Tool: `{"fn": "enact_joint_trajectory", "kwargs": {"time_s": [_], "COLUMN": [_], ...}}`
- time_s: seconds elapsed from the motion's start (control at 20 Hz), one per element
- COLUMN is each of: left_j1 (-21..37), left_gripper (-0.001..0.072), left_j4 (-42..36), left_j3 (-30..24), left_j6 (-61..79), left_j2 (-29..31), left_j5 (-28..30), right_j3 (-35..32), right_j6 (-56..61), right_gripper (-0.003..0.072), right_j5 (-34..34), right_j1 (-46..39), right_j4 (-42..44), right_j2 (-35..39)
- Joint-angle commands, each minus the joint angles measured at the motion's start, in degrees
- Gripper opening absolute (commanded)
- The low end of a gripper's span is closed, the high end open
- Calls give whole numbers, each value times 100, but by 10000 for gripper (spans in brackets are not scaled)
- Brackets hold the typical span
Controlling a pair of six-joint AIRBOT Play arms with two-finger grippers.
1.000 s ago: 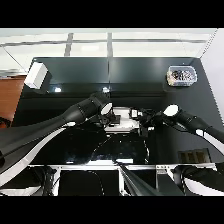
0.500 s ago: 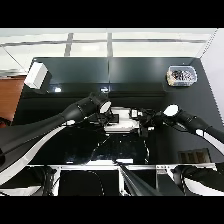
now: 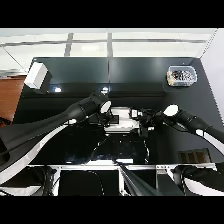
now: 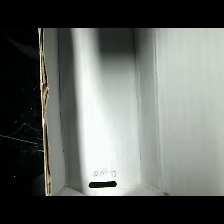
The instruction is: Fold the box and place the chain.
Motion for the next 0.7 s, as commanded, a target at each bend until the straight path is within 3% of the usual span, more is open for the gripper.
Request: {"fn": "enact_joint_trajectory", "kwargs": {"time_s": [0.0,0.45,0.5,0.55,0.65], "left_j1": [-2,11,11,11,11], "left_gripper": [23,25,25,25,25], "left_j4": [-31,-120,-120,-118,-70], "left_j3": [7,7,7,7,7], "left_j6": [35,35,37,37,42], "left_j2": [-4,-4,-4,-4,-4], "left_j5": [46,61,26,-81,-197], "right_j3": [2,0,2,2,7], "right_j6": [-2,0,2,55,295], "right_gripper": [136,139,308,643,653], "right_j5": [0,50,37,50,59], "right_j1": [2,2,2,2,-11], "right_j4": [0,0,0,0,-151], "right_j2": [-4,-4,-2,22,240]}}
